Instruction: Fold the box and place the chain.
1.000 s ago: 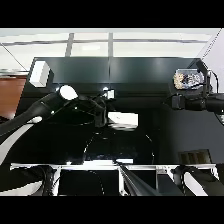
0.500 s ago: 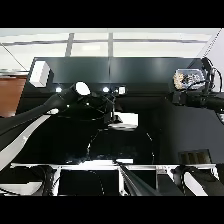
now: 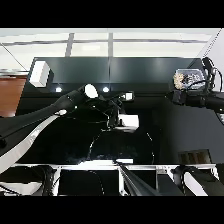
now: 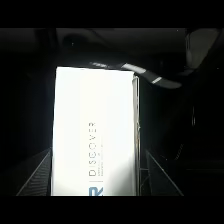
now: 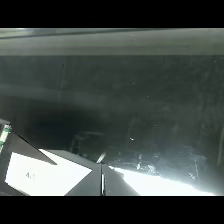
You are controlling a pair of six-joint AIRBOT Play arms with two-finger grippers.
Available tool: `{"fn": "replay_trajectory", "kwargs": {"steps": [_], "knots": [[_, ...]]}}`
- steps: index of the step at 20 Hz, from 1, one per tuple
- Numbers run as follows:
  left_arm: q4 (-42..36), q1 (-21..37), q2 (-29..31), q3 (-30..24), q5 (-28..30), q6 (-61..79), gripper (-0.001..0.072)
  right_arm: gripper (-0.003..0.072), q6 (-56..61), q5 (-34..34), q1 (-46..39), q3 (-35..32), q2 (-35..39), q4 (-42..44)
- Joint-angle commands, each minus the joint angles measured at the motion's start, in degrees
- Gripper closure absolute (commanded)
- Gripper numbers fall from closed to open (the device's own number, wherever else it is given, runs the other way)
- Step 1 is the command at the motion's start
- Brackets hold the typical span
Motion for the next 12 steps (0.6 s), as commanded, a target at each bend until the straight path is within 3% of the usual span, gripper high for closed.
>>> {"fn": "replay_trajectory", "kwargs": {"steps": [1, 8, 10, 12], "knots": [[1.3, -0.9, -0.3, 0.4, -0.9, -0.2, 0.0007, 0.0669, -0.2, -0.1, 0.0, 0.0, 0.0, 0.0], [18.8, -5.8, -1.9, 0.4, 7.9, -12.2, 0.0033, 0.0669, -0.4, -0.2, 0.0, 0.0, 0.0, 0.0], [23.3, -6.3, -1.5, 1.2, 7.2, -23.1, 0.0345, 0.0669, -0.3, 0.0, 0.0, 0.0, 0.0, 0.0], [23.0, -4.6, -0.8, 2.7, 0.8, -29.2, 0.0384, 0.0669, -0.3, 3.1, 0.0, 0.0, 0.0, 0.4]]}}
